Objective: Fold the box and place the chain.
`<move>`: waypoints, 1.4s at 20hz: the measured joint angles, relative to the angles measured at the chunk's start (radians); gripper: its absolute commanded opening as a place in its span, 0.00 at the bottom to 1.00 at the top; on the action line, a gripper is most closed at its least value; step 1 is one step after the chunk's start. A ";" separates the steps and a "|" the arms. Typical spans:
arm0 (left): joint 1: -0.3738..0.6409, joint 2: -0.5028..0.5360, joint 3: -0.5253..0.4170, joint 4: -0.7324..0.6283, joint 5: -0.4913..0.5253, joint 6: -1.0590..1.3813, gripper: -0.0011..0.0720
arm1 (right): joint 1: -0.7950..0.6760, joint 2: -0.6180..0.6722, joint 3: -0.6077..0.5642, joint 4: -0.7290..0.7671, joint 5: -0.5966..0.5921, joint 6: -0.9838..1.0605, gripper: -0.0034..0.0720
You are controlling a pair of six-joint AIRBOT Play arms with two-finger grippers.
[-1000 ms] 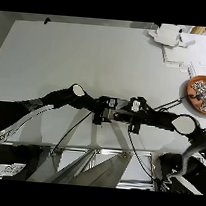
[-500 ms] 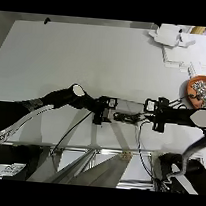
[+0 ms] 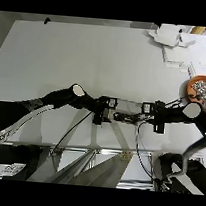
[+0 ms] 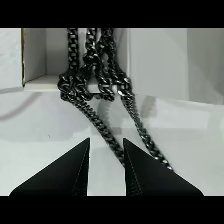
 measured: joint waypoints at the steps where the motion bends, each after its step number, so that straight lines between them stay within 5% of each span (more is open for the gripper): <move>1: 0.000 0.000 0.000 0.000 0.000 0.000 0.30 | 0.000 -0.014 0.000 0.011 0.001 -0.021 0.33; 11: 0.000 0.000 0.000 0.000 0.000 0.000 0.30 | -0.001 -0.094 -0.029 0.079 -0.011 -0.117 0.24; 13: 0.000 0.000 0.000 0.000 0.000 0.000 0.30 | -0.001 -0.096 -0.039 0.101 -0.018 -0.124 0.07; 21: 0.000 0.000 0.000 0.000 0.000 0.000 0.30 | -0.002 0.023 -0.053 0.071 -0.007 -0.072 0.07; 22: 0.000 0.000 0.000 0.000 0.000 0.000 0.30 | -0.002 0.051 -0.053 0.069 -0.002 -0.067 0.12; 24: 0.000 0.000 0.000 0.000 0.000 0.000 0.30 | -0.002 0.085 -0.055 0.072 0.005 -0.059 0.38; 28: 0.000 0.000 0.000 0.000 0.000 0.000 0.30 | -0.002 0.095 -0.085 0.100 -0.021 -0.054 0.39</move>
